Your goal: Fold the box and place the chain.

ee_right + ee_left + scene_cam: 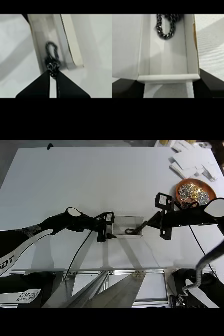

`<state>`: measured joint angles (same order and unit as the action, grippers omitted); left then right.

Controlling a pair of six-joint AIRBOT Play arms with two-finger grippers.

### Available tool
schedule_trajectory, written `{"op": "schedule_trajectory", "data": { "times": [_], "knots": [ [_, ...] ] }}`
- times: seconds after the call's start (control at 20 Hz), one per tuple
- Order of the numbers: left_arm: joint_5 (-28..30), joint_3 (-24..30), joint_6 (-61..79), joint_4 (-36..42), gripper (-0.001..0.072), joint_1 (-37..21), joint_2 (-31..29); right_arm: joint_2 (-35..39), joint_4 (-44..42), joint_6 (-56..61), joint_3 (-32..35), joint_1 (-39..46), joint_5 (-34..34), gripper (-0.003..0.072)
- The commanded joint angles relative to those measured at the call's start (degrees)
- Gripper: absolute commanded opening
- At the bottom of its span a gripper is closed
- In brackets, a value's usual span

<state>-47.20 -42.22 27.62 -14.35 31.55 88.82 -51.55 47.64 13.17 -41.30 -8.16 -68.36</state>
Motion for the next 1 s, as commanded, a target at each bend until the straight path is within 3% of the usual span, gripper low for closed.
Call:
{"op": "schedule_trajectory", "data": {
  "times": [0.0,0.35,0.55,0.6,0.7,0.75,0.95],
  "knots": [
    [0.0,0.0,0.0,0.0,0.0207,0.0,0.0,-0.3,-7.3,3.6,-1.9,-4.0,0.7,0.0020],
    [0.0,0.0,0.0,0.0,0.0207,0.0,0.0,-8.5,-7.3,8.4,-1.9,-15.5,11.1,0.0021],
    [0.0,0.0,0.0,0.0,0.0207,0.0,0.0,-12.4,-2.5,11.4,-1.9,-18.1,12.8,0.0024],
    [0.0,0.0,0.0,0.0,0.0207,0.0,0.0,-12.4,-1.2,12.5,-1.9,-18.1,13.3,0.0054],
    [0.0,0.0,0.0,0.0,0.0207,0.0,0.0,-11.7,-1.1,13.5,-2.1,-17.2,14.1,0.0263],
    [0.0,0.0,0.0,0.0,0.0207,0.0,0.0,-10.9,-1.1,13.5,-2.5,-16.4,13.9,0.0309],
    [0.0,0.0,0.0,0.0,0.0207,0.0,0.0,-7.2,1.6,13.4,-8.4,-8.9,8.7,0.0319]
  ]
}}
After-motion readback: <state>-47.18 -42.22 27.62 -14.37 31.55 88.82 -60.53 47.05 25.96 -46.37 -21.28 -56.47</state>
